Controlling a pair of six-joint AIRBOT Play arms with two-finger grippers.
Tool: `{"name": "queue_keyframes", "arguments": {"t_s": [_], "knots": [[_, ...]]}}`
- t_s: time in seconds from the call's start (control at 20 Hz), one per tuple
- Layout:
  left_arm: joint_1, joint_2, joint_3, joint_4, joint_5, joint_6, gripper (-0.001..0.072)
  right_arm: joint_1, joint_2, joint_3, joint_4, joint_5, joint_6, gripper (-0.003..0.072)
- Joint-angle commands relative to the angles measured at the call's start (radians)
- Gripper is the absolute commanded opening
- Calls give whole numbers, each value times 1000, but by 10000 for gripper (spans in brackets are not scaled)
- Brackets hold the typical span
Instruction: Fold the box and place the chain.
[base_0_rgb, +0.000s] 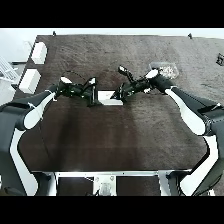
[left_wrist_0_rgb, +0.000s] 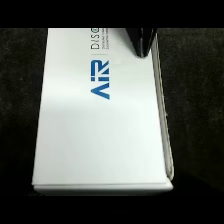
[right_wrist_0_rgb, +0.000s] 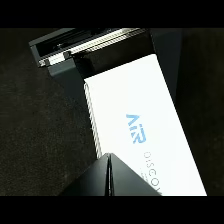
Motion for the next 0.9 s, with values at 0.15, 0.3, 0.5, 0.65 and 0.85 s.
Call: {"name": "queue_keyframes", "arguments": {"t_s": [0.15,0.3,0.5,0.65,0.85], "knots": [[1,0,0,-5,-2,-3,458,0,-7,-1,-39,-2,49,11],[1,0,0,-5,-2,-3,458,1,-8,-3,-55,-11,69,11],[1,0,0,-5,-2,-3,458,23,-8,-5,-90,-29,94,11],[1,0,0,-5,-2,-3,458,40,-8,-5,-122,-36,124,11],[1,0,0,-5,-2,-3,458,36,76,-4,-61,-36,147,10]]}}
